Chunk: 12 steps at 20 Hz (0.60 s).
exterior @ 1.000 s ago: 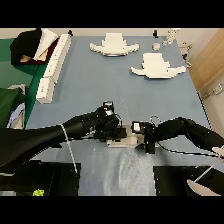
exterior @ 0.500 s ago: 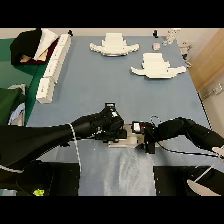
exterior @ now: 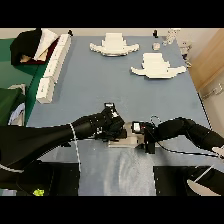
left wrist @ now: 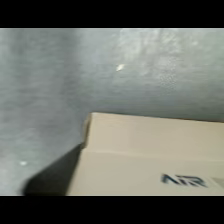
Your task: Fold the box.
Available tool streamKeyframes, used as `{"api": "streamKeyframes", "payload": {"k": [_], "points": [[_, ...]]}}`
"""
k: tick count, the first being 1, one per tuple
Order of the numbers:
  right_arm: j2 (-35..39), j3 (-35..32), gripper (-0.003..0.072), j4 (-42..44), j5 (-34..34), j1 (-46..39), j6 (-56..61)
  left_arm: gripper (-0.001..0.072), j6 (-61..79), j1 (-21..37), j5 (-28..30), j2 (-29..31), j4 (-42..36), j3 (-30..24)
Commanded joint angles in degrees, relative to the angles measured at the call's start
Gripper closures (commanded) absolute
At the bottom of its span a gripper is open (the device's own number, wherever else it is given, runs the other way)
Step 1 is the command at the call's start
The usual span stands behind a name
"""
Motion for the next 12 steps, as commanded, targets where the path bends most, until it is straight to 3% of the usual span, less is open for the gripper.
{"api": "streamKeyframes", "payload": {"k": [1,7,8,9,10,12], "points": [[0.02,-0.02,0.0175,0.02,0.0,0.04,-0.02,0.0142,0.07,0.0,-1.38,0.09,-0.31,0.04],[0.02,-0.02,0.0175,0.02,0.02,0.04,-0.02,0.0142,0.07,0.0,-1.42,0.07,-0.28,0.02],[0.02,-0.02,0.0175,0.02,0.0,0.04,-0.02,0.0186,0.04,0.0,-1.6,0.07,-0.28,0.02],[0.02,-0.02,0.0175,0.02,0.0,0.04,-0.02,0.0532,0.09,0.0,-2.14,0.07,-0.28,0.02],[0.02,-0.02,0.0175,0.02,0.0,0.04,-0.02,0.0691,0.31,0.0,-2.32,0.07,-0.09,0.02],[0.02,-0.02,0.0175,0.02,0.0,0.04,-0.02,0.0694,0.33,0.0,-2.34,0.07,-0.11,0.02]]}}
